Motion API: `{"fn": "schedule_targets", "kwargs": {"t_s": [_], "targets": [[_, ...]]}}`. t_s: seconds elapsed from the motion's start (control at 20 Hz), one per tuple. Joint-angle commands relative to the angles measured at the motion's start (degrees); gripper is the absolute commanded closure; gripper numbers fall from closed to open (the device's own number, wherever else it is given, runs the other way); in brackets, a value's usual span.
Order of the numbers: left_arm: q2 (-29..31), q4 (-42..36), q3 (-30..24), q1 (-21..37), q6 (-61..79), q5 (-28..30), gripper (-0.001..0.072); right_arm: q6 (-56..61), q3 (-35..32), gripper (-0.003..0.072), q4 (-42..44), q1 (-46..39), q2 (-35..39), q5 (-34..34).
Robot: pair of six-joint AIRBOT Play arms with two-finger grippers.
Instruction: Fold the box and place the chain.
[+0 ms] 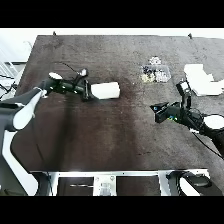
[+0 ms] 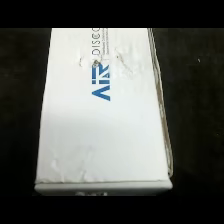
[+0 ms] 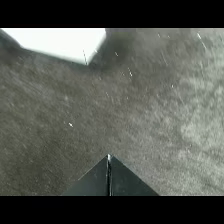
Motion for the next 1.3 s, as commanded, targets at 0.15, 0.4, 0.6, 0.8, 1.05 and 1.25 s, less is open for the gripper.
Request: {"fn": "schedule_targets", "kwargs": {"t_s": [0.15,0.4,0.6,0.8,1.05,1.25], "targets": [[15.2,0.1,-8.2,15.6,-15.0,18.7,0.0698,0.1,-1.0,0.0678,-0.1,-0.5,0.5,-1.0],[19.2,0.2,-15.1,30.1,-23.8,32.5,0.0697,0.3,-1.0,0.0678,0.1,-0.5,0.5,-1.1],[16.5,0.2,-15.1,35.6,-24.0,37.8,0.0696,0.3,-1.0,0.0678,0.5,-0.5,0.4,-1.7],[11.3,0.0,-13.0,35.7,-22.3,41.0,0.0694,0.3,-1.0,0.0678,1.5,-0.5,0.4,-3.3],[5.0,-0.1,-6.4,35.5,-24.3,41.0,0.0694,0.3,-1.0,0.0678,2.5,-0.5,0.4,-5.4],[0.9,0.0,-0.5,35.5,-24.2,36.4,0.0694,0.3,-1.1,0.0678,3.1,-0.5,0.4,-5.8]]}}
